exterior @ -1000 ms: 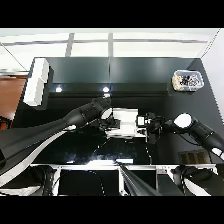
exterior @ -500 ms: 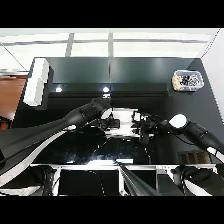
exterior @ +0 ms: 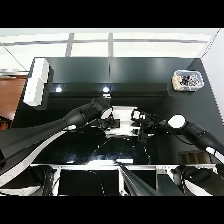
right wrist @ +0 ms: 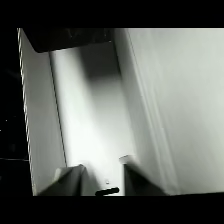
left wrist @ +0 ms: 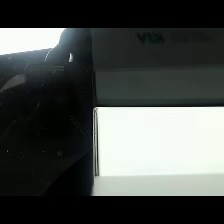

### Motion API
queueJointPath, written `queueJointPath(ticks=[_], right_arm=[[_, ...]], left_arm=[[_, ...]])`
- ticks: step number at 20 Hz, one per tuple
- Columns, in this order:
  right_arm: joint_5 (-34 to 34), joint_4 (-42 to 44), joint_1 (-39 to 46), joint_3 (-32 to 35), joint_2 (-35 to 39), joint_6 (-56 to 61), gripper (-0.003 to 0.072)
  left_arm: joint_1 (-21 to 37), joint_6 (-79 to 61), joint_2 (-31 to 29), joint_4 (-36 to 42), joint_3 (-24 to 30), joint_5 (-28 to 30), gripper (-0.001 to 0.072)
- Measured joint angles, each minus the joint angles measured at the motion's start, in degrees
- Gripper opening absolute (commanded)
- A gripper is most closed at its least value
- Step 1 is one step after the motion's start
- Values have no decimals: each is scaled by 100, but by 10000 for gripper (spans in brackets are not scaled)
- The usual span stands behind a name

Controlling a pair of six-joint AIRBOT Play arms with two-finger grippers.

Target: Fold the box and place the chain.

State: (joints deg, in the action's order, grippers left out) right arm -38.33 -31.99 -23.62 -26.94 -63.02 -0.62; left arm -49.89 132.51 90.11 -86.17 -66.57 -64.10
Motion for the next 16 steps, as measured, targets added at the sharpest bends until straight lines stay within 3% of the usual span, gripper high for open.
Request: queueJointPath(ticks=[3,5,8,11,13,16], right_arm=[[-39,-96,28,-26,120,407,4],[-415,-570,212,-238,345,1305,5],[-1453,-1888,946,-785,761,3410,6],[-1982,-2850,2146,-857,1010,5471,4],[-2009,-2940,2914,-551,1078,6655,4],[-2017,-2166,3517,39,962,7267,6]], left_arm=[[0,-11,0,9,0,20,28],[0,-7,0,9,0,17,27],[4,-11,0,7,0,17,28],[15,-9,0,2,0,15,28],[24,-9,0,-13,0,13,27],[35,-7,0,-13,0,4,27]])
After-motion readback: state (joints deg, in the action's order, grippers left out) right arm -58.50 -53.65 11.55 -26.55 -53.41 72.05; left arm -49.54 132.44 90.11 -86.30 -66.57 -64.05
